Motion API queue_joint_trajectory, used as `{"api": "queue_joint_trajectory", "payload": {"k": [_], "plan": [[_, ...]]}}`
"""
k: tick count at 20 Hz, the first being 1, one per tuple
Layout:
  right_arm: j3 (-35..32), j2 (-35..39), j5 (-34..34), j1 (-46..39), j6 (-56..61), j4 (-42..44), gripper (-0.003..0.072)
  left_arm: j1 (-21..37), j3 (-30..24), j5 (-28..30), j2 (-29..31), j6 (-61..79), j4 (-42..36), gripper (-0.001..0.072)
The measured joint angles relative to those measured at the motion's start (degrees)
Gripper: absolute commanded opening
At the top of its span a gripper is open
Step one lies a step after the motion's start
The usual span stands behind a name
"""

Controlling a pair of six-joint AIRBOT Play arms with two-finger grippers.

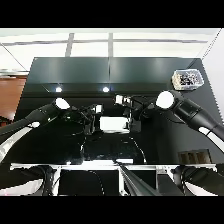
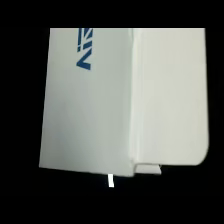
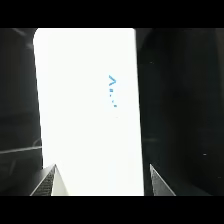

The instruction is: Fold the box and place the chain.

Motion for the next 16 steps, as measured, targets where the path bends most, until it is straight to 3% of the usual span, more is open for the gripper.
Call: {"api": "queue_joint_trajectory", "payload": {"k": [1,2,8,10,16], "plan": [[-0.2,0.0,-0.9,0.0,0.0,0.0,0.0528,0.0,0.0,0.0,0.0,0.0,0.0,0.0354],[-0.3,0.0,-1.8,0.0,-0.2,0.0,0.0476,0.0,0.0,0.0,0.0,0.0,0.0,0.0354],[-0.6,0.0,-1.7,0.2,-0.2,0.2,0.0473,0.0,0.0,0.0,0.0,-0.1,0.0,0.0354],[-0.9,-0.1,-0.8,0.3,0.1,0.1,0.03,0.0,0.0,0.0,0.0,0.0,0.0,0.0354],[-1.2,-0.1,0.2,0.3,0.7,0.1,0.0298,0.0,0.0,0.0,0.0,0.0,0.0,0.0354]]}}
